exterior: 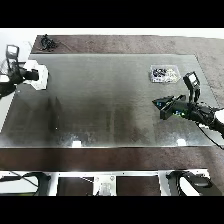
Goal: Fold the box and place the chain.
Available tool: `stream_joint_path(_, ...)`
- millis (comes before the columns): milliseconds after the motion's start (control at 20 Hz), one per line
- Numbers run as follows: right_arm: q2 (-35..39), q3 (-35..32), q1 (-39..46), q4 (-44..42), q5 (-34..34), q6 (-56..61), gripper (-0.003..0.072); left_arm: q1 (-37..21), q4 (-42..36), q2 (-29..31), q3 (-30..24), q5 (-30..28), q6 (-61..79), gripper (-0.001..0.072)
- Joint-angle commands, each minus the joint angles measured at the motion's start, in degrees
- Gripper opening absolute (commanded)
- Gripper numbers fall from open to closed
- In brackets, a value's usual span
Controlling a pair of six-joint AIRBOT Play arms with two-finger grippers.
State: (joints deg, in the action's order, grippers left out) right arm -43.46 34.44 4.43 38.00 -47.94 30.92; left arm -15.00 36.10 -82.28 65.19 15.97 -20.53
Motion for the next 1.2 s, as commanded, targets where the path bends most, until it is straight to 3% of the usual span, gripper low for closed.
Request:
stream_joint_path(0, 0.9, 0.0, 0.0, 0.0, 1.7, 0.0, 0.0002, 0.1, 0.5, 9.8, 0.0, 15.8, -1.5, 0.0017)
stream_joint_path(100, 4.2, 0.0, -0.1, 0.0, 7.2, 0.1, 0.0000, 2.1, -1.6, 14.1, -0.1, 20.3, -1.6, 0.0014)
stream_joint_path(200, 9.5, 0.0, 0.0, 0.0, 12.5, 0.5, -0.0001, 5.5, -1.7, 18.6, -0.7, 19.2, -1.7, 0.0013)
stream_joint_path(400, 19.5, -2.5, 0.0, 1.4, 17.0, 4.7, -0.0001, 16.9, -2.3, 30.0, -10.8, 1.6, -1.9, 0.0013)
stream_joint_path(550, 24.3, -8.3, 0.0, 4.7, 17.0, 9.2, -0.0001, 24.1, -2.5, 35.9, -22.2, -3.6, -1.9, 0.0013)
stream_joint_path(650, 26.8, -12.9, 0.0, 4.7, 17.0, 9.2, -0.0001, 26.5, -3.2, 37.7, -29.6, -5.6, -1.9, 0.0013)
stream_joint_path(800, 30.9, -19.7, 0.0, 4.7, 17.1, 9.2, -0.0001, 30.2, -3.8, 40.9, -40.4, -14.5, -1.9, 0.0013)
stream_joint_path(900, 33.6, -23.2, 0.0, 4.7, 17.1, 9.2, 0.0001, 32.3, -3.8, 42.1, -45.4, -17.1, -2.0, 0.0014)
stream_joint_path(1150, 35.4, -26.4, 0.0, 4.7, 16.2, 9.2, 0.0003, 32.6, -3.8, 42.2, -49.1, -15.5, -3.5, 0.0020)
